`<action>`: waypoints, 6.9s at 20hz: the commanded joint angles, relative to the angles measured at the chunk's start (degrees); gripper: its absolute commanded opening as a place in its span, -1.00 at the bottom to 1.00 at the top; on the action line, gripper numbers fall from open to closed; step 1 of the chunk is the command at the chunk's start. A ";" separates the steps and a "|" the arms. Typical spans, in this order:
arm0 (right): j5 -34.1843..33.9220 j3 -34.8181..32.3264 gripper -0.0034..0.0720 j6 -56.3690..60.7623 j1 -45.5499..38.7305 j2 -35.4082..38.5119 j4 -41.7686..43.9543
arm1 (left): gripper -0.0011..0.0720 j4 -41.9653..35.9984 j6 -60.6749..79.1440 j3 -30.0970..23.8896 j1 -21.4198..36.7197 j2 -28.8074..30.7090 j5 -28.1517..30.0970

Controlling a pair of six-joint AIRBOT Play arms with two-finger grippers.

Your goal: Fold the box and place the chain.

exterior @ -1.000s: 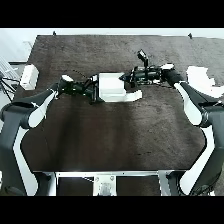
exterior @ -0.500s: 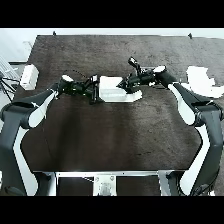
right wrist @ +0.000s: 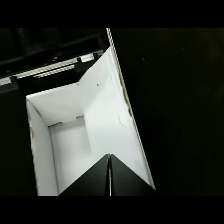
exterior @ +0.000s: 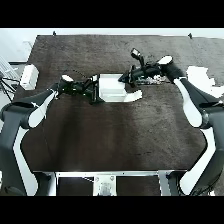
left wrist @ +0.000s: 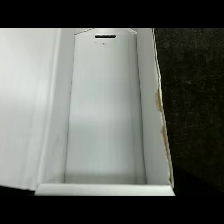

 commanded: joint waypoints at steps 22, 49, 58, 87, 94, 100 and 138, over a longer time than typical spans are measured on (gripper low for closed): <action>-5.49 -13.86 0.14 -13.57 -0.90 5.57 -14.80 | 0.28 0.04 -0.02 0.00 0.02 0.02 0.22; -13.07 -13.86 0.61 -13.49 5.20 3.45 -14.21 | 0.28 0.04 -0.02 0.00 0.02 0.02 0.22; -6.23 -13.81 -0.87 2.40 3.19 6.40 -28.72 | 0.28 0.04 -0.02 0.00 0.02 0.02 0.22; -6.84 -17.77 -0.87 40.57 -7.21 3.28 -15.96 | 0.28 0.04 -0.02 0.00 0.02 0.02 0.22; -4.26 -17.73 -0.88 40.52 -5.11 4.22 -4.87 | 0.28 0.04 -0.02 0.00 0.02 0.02 0.20; -4.24 -17.73 -0.88 40.35 -5.07 7.45 -4.92 | 0.28 0.04 -0.02 0.00 0.02 0.02 0.22; -8.00 -15.17 0.16 56.50 3.56 7.45 -17.03 | 0.28 0.04 -0.02 0.00 0.02 0.02 0.24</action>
